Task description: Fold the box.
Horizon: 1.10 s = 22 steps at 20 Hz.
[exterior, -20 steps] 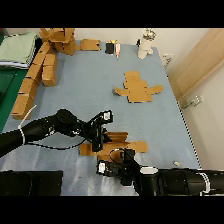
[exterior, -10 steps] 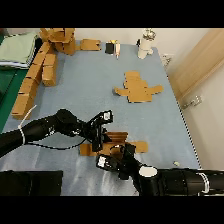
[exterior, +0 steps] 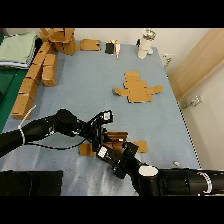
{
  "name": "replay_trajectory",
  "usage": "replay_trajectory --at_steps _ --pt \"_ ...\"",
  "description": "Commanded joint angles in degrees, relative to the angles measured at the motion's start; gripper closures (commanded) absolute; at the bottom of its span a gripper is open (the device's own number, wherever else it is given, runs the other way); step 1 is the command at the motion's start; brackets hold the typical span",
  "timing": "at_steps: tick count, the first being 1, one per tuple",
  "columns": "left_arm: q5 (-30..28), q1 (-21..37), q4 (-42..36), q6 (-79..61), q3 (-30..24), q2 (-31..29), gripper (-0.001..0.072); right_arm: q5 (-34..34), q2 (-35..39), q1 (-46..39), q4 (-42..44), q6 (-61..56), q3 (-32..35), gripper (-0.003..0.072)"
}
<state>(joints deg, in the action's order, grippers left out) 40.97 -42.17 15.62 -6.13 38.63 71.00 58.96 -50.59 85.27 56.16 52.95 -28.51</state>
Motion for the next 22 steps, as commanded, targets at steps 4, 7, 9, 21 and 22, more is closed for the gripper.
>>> replay_trajectory --at_steps 4,7,9,21,22 --pt "-0.02 0.04 0.0 -0.02 -0.02 -0.04 0.0695 -3.21 1.95 -4.63 2.19 3.45 3.26 -0.0028" --pt "-0.02 0.04 0.0 -0.02 -0.02 -0.04 0.0695 -4.09 5.33 -5.2 -0.42 6.75 4.85 -0.0028" --pt "0.0 0.04 0.0 -0.02 -0.02 -0.04 0.0695 -4.85 9.75 -5.2 -0.9 7.13 7.19 -0.0028" --pt "-0.02 0.04 0.0 -0.02 -0.02 -0.04 0.0695 -16.9 26.97 -24.76 14.05 38.51 14.32 -0.0029" --pt "-0.02 0.04 0.0 -0.02 -0.02 -0.04 0.0695 -18.12 26.97 -27.41 17.09 43.19 14.32 -0.0028"
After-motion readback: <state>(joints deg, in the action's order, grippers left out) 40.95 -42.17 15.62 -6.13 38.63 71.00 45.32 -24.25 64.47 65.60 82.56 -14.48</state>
